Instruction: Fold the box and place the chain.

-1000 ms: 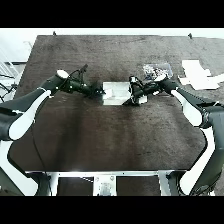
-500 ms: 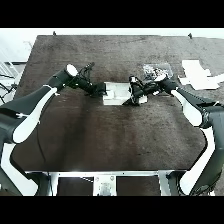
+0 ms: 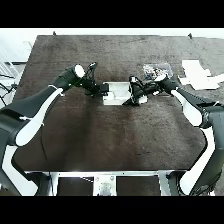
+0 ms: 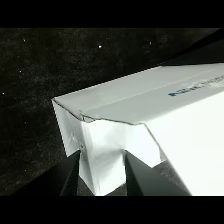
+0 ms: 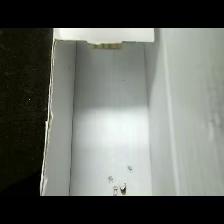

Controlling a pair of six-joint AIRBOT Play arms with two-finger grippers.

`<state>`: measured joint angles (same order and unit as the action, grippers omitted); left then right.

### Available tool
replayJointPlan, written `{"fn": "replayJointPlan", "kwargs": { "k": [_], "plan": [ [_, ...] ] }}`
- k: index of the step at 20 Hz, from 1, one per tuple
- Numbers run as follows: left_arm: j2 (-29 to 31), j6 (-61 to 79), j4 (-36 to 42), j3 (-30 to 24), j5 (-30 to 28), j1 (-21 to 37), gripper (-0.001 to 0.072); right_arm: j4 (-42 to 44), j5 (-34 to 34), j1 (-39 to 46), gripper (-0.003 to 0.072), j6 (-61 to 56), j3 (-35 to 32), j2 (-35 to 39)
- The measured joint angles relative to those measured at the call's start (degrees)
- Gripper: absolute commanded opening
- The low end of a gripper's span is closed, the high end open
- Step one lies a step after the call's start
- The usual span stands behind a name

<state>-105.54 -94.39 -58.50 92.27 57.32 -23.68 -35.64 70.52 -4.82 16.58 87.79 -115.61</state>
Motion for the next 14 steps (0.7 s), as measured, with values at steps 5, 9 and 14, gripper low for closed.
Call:
{"fn": "replayJointPlan", "kwargs": {
  "k": [5,9,14],
  "plan": [
    [-0.57,-2.71,-4.13,1.88,0.0,-1.31,0.0348,0.04,0.04,0.09,0.0586,0.0,0.0,0.0],
    [-2.95,-5.2,-9.09,7.74,4.44,-2.43,0.0348,0.02,0.04,0.09,0.0587,0.0,0.0,0.0],
    [-4.7,-8.07,-11.74,10.58,8.61,-2.97,0.0348,0.02,0.07,0.07,0.0587,0.02,0.0,-0.02]
  ]
}}
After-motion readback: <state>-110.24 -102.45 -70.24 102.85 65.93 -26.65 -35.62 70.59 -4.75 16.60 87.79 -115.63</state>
